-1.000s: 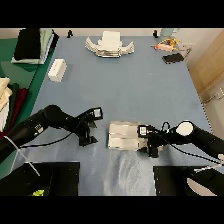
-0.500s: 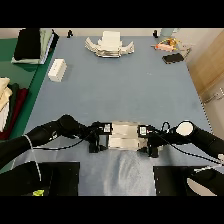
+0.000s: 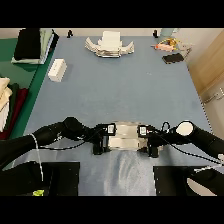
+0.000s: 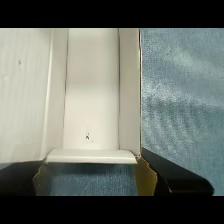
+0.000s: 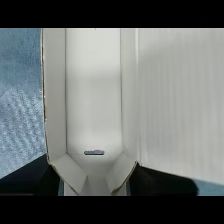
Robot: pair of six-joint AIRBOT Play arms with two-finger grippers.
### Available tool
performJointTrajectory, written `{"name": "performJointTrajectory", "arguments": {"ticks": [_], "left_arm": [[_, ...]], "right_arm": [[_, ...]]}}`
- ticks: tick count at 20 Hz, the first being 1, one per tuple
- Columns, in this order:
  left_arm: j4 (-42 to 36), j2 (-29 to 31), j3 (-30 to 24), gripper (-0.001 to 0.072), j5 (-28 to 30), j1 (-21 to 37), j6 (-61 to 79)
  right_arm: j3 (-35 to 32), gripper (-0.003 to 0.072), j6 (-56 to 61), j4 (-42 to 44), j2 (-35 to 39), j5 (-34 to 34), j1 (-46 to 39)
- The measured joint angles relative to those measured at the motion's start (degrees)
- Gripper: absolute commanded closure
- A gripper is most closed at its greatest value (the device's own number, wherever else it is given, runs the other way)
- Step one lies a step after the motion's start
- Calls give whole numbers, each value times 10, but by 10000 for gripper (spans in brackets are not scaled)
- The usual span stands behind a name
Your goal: Fold the box.
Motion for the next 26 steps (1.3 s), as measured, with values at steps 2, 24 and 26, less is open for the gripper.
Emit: {"name": "performJointTrajectory", "arguments": {"ticks": [2, 24, 26], "left_arm": [[-5, -1, 0, 11, 2, -2, 0], [1, -3, 1, 208, 20, -22, -5], [1, -3, 1, 208, 20, -22, -5]], "right_arm": [[0, 156, 0, 0, 0, 0, 0], [0, 156, 0, 0, 0, 0, 0], [0, 156, 0, 0, 0, 0, 0]]}}
